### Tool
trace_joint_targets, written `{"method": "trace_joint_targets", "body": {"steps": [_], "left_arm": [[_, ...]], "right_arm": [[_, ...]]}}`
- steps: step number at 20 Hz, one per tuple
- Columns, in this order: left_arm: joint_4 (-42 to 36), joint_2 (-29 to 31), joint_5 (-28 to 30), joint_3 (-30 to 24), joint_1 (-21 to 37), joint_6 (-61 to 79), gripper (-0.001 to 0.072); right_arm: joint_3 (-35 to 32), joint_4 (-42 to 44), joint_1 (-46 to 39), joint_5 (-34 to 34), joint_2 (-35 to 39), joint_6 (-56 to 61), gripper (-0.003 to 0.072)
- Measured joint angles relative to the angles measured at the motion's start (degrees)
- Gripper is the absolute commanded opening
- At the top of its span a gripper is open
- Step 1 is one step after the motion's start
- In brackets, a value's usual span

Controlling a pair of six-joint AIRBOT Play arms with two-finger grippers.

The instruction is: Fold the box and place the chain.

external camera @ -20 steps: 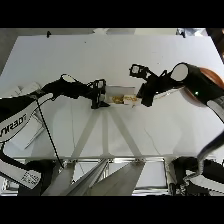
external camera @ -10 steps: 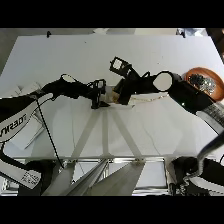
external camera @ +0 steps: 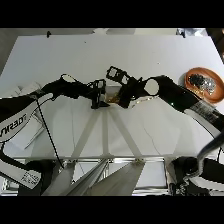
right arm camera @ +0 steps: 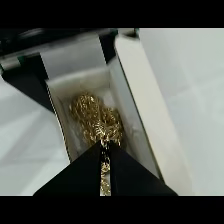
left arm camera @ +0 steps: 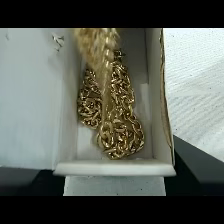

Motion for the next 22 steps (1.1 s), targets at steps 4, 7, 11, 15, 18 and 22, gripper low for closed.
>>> {"method": "trace_joint_targets", "body": {"steps": [4,7,11,15,18,22], "left_arm": [[0.0,0.0,0.0,0.0,0.0,0.0,0.0513],[0.0,0.0,0.0,0.0,0.0,0.0,0.0513],[0.0,0.0,0.0,0.0,0.0,0.0,0.0513],[0.0,0.0,0.0,0.0,0.0,0.0,0.0513],[0.0,0.0,0.0,0.0,0.0,0.0,0.0513],[0.0,0.0,0.0,0.0,0.0,0.0,0.0513]], "right_arm": [[0.0,-5.2,0.0,3.5,-0.1,4.2,0.0238],[0.0,-6.8,0.0,5.6,1.1,7.2,0.0237],[0.0,-8.5,-0.8,8.3,3.4,13.2,0.0237],[0.0,-11.6,-4.7,12.5,4.8,17.5,0.0238],[0.0,-13.5,-10.7,16.1,5.1,19.9,0.0254],[0.0,-16.6,-21.5,19.8,5.3,23.1,0.0489]]}}
